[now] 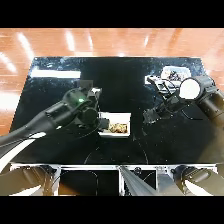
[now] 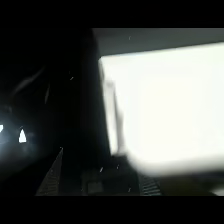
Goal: Fold the box and place the chain.
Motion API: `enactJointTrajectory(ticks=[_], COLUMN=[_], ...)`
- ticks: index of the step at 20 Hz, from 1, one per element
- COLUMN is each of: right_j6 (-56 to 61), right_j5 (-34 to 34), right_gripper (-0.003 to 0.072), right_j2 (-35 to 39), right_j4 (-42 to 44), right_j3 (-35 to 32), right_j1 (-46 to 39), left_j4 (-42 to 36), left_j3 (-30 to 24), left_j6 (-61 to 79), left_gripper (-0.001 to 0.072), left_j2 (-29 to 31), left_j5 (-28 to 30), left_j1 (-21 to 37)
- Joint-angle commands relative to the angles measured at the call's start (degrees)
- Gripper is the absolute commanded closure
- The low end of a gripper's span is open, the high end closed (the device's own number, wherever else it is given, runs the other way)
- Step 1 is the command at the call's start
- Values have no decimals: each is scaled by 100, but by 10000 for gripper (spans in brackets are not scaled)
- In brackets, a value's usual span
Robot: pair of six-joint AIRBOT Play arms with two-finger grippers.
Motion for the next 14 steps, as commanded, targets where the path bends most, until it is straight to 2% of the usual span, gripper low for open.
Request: enactJointTrajectory(ticks=[1, 5, 9, 11, 14], right_j6=[-7, -24, -87, -85, -79], right_j5=[96, 197, 197, 151, -31], right_gripper=[87, 87, 87, 87, 88], right_j2=[4, 4, 4, 4, -68], right_j4=[2, 2, 11, 44, 4], right_j3=[-2, -2, 0, 0, 85], right_j1=[2, 2, 2, 4, 2], left_j4=[313, 354, 22, -275, -341], left_j3=[-269, -1161, -1952, -2175, -2232], left_j6=[223, 459, 699, 1088, 1530], left_gripper=[146, 147, 162, 162, 162], left_j2=[743, 1521, 2262, 2430, 2420], left_j5=[376, 525, 439, 330, 24], left_j1=[7, 376, 1233, 1711, 2328])
